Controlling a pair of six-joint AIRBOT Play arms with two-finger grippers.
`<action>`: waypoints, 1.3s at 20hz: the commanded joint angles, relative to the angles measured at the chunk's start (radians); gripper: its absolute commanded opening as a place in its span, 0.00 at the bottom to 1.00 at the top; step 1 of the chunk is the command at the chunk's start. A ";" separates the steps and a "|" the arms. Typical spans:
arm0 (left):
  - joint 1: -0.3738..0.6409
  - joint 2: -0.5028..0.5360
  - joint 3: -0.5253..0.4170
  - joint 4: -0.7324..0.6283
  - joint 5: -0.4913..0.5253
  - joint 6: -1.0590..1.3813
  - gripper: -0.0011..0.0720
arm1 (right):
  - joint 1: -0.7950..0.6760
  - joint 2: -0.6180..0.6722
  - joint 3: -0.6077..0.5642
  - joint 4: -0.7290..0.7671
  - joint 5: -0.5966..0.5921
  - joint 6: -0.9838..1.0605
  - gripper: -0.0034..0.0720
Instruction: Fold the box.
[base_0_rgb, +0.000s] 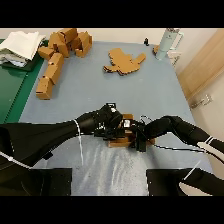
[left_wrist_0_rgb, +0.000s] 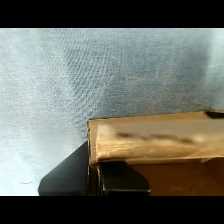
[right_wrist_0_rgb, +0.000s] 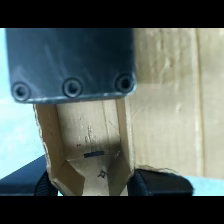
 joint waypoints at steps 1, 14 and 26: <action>-0.010 0.000 0.001 -0.017 0.003 0.002 0.04 | 0.000 0.001 0.000 0.000 0.002 0.001 0.67; 0.022 0.001 0.044 -0.039 -0.074 0.000 0.87 | 0.000 0.001 0.000 0.000 0.002 0.001 0.67; 0.392 0.005 0.124 -0.563 -0.221 0.415 0.87 | 0.000 0.001 0.000 0.000 0.002 0.001 0.67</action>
